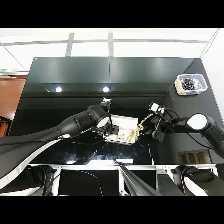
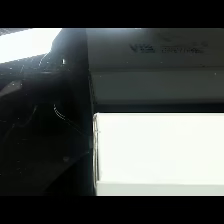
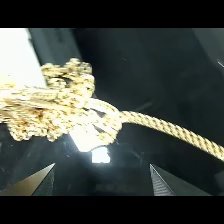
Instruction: Fold the box and place the chain.
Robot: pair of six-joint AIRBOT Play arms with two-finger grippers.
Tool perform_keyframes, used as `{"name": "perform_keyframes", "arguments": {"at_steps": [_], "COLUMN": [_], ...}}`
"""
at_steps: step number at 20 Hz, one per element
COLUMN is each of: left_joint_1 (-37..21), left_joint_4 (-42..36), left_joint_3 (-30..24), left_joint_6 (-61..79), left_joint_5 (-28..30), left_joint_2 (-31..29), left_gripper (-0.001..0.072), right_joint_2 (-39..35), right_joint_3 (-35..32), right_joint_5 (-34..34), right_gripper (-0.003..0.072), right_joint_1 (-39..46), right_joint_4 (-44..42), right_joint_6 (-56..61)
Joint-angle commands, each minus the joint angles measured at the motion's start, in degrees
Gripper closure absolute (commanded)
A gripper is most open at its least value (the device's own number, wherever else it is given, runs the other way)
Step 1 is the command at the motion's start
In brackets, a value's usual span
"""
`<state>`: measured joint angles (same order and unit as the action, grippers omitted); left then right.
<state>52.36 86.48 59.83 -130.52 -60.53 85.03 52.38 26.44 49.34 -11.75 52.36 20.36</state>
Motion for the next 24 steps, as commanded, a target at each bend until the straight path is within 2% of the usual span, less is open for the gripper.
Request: {"name": "perform_keyframes", "arguments": {"at_steps": [1,4,7,18,19,21,22,23,24], "left_joint_1": [0.0,0.0,0.0,0.0,0.0,0.0,0.0,0.0,0.0], "left_joint_4": [0.0,0.0,0.0,0.0,0.0,0.0,0.0,0.0,0.0], "left_joint_3": [0.0,0.0,0.0,0.0,0.0,0.0,0.0,0.0,0.0], "left_joint_6": [0.0,0.0,0.0,0.0,0.0,0.0,0.0,0.0,0.0], "left_joint_5": [0.0,0.0,-0.1,0.0,0.0,0.0,0.0,0.0,0.0], "left_joint_2": [0.0,0.0,0.0,0.0,0.0,0.0,0.0,0.0,0.0], "left_gripper": [0.0676,0.0676,0.0676,0.0676,0.0676,0.0676,0.0676,0.0676,0.0676], "right_joint_2": [2.7,6.5,7.2,9.0,9.0,9.0,9.0,9.0,9.0], "right_joint_3": [-0.5,-0.5,-0.5,-0.5,-0.5,-0.5,-0.5,-0.5,-0.5], "right_joint_5": [-1.2,-3.4,-7.3,-7.0,-7.0,-6.9,-7.0,-7.0,-6.9], "right_gripper": [-0.0017,-0.0017,-0.0016,-0.0011,0.0025,0.0037,0.0104,0.0104,0.0138], "right_joint_1": [-3.9,-8.1,-10.8,-10.9,-10.9,-10.9,-10.9,-10.9,-10.9], "right_joint_4": [-2.9,-5.7,-5.8,-5.8,-5.8,-5.8,-5.8,-5.5,-4.9], "right_joint_6": [-8.3,-15.3,-16.7,-17.6,-17.6,-17.4,-16.8,-15.9,-14.9]}}
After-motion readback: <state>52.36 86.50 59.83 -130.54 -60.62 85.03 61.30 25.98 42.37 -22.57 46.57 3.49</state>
